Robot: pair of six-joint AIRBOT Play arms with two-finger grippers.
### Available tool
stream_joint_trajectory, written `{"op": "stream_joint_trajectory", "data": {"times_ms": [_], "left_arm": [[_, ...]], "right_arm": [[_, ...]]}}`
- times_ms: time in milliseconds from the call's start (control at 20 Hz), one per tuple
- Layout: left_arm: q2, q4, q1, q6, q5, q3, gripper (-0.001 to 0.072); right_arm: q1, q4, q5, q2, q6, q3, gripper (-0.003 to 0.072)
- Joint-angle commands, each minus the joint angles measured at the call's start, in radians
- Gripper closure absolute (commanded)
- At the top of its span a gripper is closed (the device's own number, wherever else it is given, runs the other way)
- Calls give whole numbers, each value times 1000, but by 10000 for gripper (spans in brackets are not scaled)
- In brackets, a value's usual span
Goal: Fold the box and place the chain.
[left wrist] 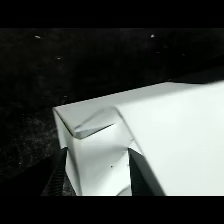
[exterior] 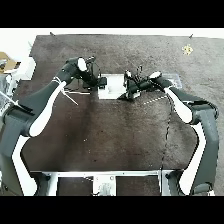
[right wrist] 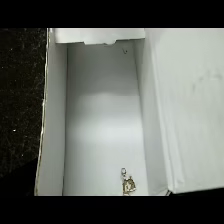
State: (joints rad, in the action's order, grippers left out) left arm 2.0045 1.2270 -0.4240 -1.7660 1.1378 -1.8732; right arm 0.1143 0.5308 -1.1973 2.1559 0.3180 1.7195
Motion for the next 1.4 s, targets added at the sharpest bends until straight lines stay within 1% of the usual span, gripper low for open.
{"op": "stream_joint_trajectory", "data": {"times_ms": [0,100,150,250,350,450,500,600,700,850,1100,1150,1250,1300,1350], "left_arm": [[18,73,-6,-53,32,-23,292],[23,84,-11,-63,34,-23,293],[23,114,-20,-80,31,-25,293],[24,218,-47,-142,51,-51,293],[43,292,-71,-177,101,-103,293],[93,342,-90,-200,166,-182,294],[110,370,-100,-213,174,-200,293],[126,419,-113,-247,175,-199,295],[131,469,-128,-278,167,-199,364],[136,501,-143,-306,159,-199,364],[144,497,-142,-329,130,-199,366],[146,497,-142,-329,134,-199,492],[146,495,-142,-333,136,-199,575],[146,495,-142,-333,136,-199,698],[147,491,-142,-333,137,-199,699]], "right_arm": [[1,0,0,0,0,1,247],[1,0,0,0,0,1,247],[1,0,0,0,0,1,247],[1,0,0,0,0,1,248],[1,0,0,0,0,1,248],[1,0,0,0,0,1,247],[1,0,0,0,0,1,247],[1,0,0,0,0,1,248],[1,0,0,0,0,1,247],[1,0,0,0,0,1,247],[1,0,0,0,0,1,248],[1,0,0,0,0,1,248],[1,0,0,0,0,1,247],[1,0,0,0,0,1,247],[1,0,0,0,0,1,247]]}}
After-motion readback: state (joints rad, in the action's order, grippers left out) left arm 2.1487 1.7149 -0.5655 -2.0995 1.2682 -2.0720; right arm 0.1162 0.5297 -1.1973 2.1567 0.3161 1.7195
